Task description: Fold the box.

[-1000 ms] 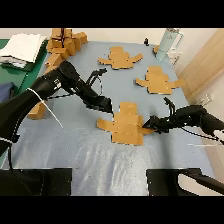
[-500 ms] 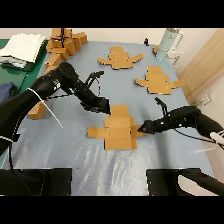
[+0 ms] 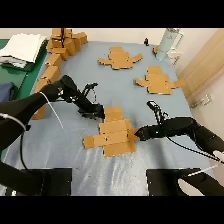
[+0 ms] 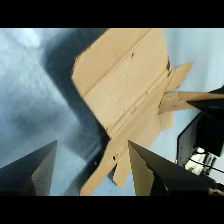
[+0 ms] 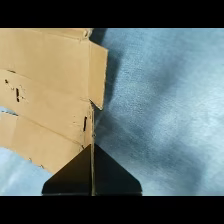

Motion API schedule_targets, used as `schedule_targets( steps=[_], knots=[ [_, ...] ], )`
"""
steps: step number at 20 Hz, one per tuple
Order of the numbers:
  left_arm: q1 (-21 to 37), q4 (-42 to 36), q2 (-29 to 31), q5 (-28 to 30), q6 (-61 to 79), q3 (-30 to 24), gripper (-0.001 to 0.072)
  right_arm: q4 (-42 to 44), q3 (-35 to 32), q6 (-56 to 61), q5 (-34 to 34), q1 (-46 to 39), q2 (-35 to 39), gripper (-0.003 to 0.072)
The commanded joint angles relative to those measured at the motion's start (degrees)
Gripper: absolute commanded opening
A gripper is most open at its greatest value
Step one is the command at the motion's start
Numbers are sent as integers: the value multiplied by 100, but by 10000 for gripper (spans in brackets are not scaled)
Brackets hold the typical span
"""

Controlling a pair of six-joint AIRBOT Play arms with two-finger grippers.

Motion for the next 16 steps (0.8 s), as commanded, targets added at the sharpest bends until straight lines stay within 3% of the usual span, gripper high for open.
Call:
schedule_targets(
  steps=[1, 6, 10, 11, 12, 16],
  knots=[
    [39, -675, -704, 85, 509, 170, 657, -173, -28, 24, 149, 76, 74, 2],
    [37, -1652, -1502, -525, 1567, 671, 657, -192, -28, 33, 155, 76, 59, 2],
    [52, -1840, -1578, -1211, 1781, 988, 656, -192, -28, 68, 144, 76, -28, 2],
    [63, -1843, -1578, -1360, 1744, 1060, 581, -199, -35, 68, 144, 76, -66, 2],
    [83, -1816, -1578, -1432, 1744, 1139, 455, -197, -48, 68, 146, 76, -98, 2],
    [398, -1410, -1572, -1464, 1123, 1351, 458, -195, -52, 68, 149, 76, -157, 2]
  ],
)
